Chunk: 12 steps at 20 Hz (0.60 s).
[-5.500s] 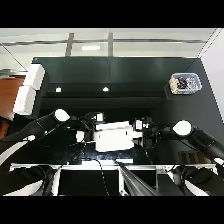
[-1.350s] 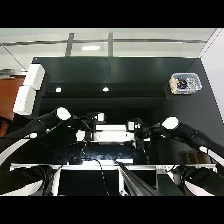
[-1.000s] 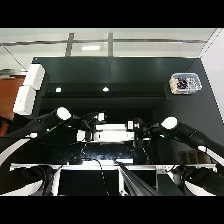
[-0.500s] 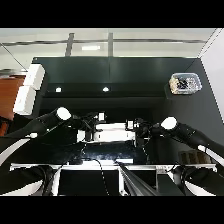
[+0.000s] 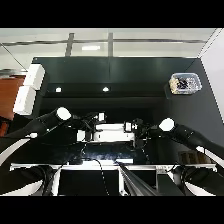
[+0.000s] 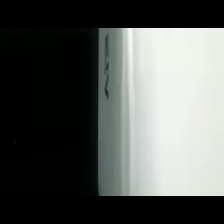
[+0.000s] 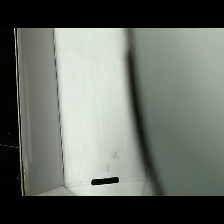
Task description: Fold the box and place the chain.
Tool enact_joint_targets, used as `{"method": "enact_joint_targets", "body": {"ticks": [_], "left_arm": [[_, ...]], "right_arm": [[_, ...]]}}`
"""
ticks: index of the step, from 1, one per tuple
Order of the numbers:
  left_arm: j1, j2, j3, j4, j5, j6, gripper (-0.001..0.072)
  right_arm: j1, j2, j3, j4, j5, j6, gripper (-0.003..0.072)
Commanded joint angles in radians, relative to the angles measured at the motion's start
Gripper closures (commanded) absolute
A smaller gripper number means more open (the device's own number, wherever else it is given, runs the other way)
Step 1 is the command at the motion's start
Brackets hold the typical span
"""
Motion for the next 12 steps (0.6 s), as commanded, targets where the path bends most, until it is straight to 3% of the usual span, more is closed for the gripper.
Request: {"method": "enact_joint_targets", "body": {"ticks": [1,11,12], "left_arm": [[0.000,-0.001,0.001,0.000,-0.001,0.001,0.0677],[0.000,-0.001,0.001,0.000,0.000,0.000,0.0677],[0.000,-0.001,0.001,0.000,0.000,0.000,0.0676]], "right_arm": [[0.008,-0.002,0.000,-0.017,-0.014,0.015,0.0024],[0.007,-0.002,0.000,-0.016,-0.016,0.019,0.0025],[0.007,-0.002,0.000,-0.016,-0.017,0.018,0.0113]]}}
